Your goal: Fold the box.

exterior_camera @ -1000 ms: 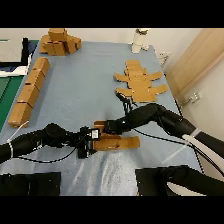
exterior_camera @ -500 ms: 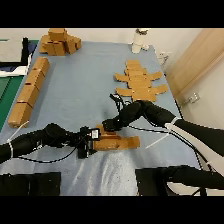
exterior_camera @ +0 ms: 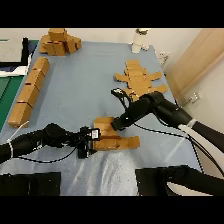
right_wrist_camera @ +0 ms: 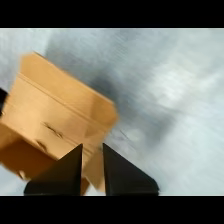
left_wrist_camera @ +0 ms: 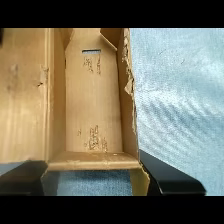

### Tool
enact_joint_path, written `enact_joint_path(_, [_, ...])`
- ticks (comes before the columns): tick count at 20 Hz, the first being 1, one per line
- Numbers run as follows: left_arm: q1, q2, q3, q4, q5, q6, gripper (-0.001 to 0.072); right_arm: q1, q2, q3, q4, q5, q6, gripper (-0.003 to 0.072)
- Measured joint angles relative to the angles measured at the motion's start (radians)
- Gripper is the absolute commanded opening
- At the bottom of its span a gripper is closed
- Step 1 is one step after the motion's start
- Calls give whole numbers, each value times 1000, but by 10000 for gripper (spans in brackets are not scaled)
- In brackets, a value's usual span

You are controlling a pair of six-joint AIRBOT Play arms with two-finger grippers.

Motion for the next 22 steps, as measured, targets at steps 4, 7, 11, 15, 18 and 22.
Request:
enact_joint_path(4, [0, 0, 0, 0, 0, 0, 471, 1, 181, -56, -68, -125, -75, 206])
enact_joint_path(7, [0, 0, 0, 0, 0, 0, 472, 8, 279, -182, -54, -171, -241, 646])
enact_joint_path(11, [0, 0, 0, 0, 0, 0, 471, 11, 307, -325, -64, -88, -450, 646])
enact_joint_path(15, [0, 0, 0, 0, 0, 0, 471, 12, 293, -372, -40, 71, -633, 646])
enact_joint_path(18, [0, 0, 0, 0, 0, 0, 471, 17, 285, -383, 18, 131, -742, 645])
enact_joint_path(22, [0, 0, 0, 0, 0, 0, 471, 49, 274, -389, 47, 190, -824, 606])
